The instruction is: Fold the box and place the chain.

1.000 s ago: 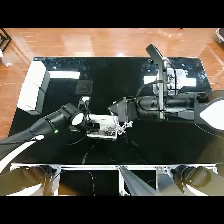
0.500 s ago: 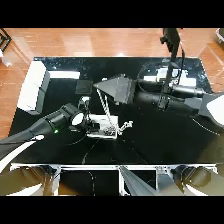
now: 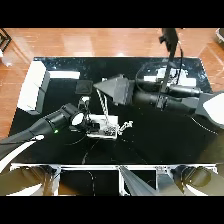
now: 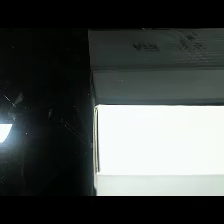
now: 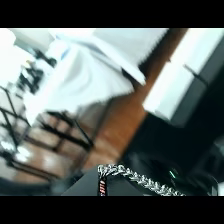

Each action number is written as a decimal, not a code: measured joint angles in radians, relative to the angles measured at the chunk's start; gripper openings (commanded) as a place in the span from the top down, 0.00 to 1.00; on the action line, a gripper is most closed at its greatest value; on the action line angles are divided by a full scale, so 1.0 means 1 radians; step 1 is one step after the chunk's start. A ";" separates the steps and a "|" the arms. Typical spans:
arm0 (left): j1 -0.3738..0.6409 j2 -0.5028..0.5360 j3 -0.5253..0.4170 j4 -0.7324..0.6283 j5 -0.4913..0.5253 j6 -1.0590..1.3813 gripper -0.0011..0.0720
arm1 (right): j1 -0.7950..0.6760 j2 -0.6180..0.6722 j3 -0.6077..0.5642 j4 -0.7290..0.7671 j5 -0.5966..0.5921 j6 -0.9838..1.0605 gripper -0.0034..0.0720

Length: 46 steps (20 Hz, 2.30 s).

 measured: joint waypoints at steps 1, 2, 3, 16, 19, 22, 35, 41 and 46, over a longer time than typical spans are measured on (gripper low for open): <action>0.000 0.000 0.000 0.000 0.000 0.000 0.95 | 0.001 -0.001 -0.003 -0.053 0.038 0.024 0.92; 0.000 0.000 0.000 0.000 0.000 0.000 0.95 | 0.001 -0.002 -0.010 -0.102 0.072 0.050 0.92; 0.000 0.000 0.000 0.000 0.000 0.000 0.95 | 0.001 -0.002 -0.023 -0.148 0.102 0.075 0.92; 0.000 0.000 0.000 0.000 0.002 0.000 0.95 | -0.008 -0.103 -0.185 -0.211 0.196 0.108 0.09; 0.000 0.000 0.000 0.000 0.002 0.000 0.95 | -0.068 -0.080 -0.188 -0.286 0.301 0.086 0.09; 0.000 0.000 0.000 0.000 0.002 0.000 0.95 | -0.142 -0.031 -0.194 -0.487 0.433 0.026 0.09; 0.000 0.000 0.000 0.000 0.000 0.000 0.95 | -0.131 -0.098 -0.529 -0.368 0.100 -0.981 0.01; 0.000 0.000 0.000 0.000 0.001 0.000 0.95 | -0.124 -0.243 -0.542 -0.040 0.012 -1.372 0.01; 0.000 0.000 0.000 0.000 0.004 0.000 0.95 | -0.120 -0.294 -0.544 0.039 -0.053 -1.477 0.01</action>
